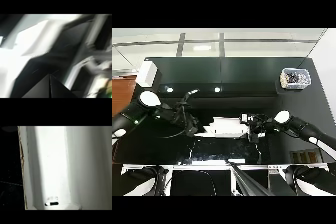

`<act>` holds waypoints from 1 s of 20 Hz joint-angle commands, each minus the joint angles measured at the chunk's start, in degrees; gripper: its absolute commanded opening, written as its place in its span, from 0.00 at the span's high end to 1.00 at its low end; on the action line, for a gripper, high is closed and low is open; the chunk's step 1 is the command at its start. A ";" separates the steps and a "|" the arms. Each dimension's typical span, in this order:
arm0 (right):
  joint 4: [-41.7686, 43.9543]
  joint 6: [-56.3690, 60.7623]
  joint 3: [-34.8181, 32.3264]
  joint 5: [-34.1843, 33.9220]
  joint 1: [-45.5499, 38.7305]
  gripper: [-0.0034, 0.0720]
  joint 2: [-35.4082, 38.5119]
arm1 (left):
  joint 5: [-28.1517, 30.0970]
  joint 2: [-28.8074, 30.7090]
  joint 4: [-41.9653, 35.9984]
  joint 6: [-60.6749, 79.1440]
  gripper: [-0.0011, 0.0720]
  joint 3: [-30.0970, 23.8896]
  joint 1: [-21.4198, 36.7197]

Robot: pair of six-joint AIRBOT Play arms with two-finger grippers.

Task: Fold the box and place the chain.

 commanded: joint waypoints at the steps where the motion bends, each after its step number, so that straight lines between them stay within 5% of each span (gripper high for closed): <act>1: -0.02 -0.07 0.00 0.15 0.04 0.69 -0.02 | 14.49 -0.61 -13.25 -0.31 0.95 -2.01 -5.46; 4: 0.00 -0.04 0.00 0.07 0.04 0.69 -0.02 | 33.99 -0.70 -18.16 -0.22 0.95 -1.46 -7.10; 6: 0.00 -0.04 0.00 -0.04 0.04 0.69 -0.02 | 37.92 -2.27 -13.51 0.11 0.95 -1.01 -6.58; 11: 0.00 -0.04 0.00 -0.04 0.04 0.69 -0.02 | 26.75 -10.58 -9.11 0.11 0.95 0.24 -6.38; 15: 0.02 -0.04 0.00 -0.04 0.04 0.69 -0.02 | 25.14 -15.74 -8.63 0.11 0.95 0.24 -8.09; 20: 0.02 -0.04 0.00 -0.04 0.04 0.69 -0.02 | 24.59 -12.61 -3.56 0.85 0.95 2.60 -6.64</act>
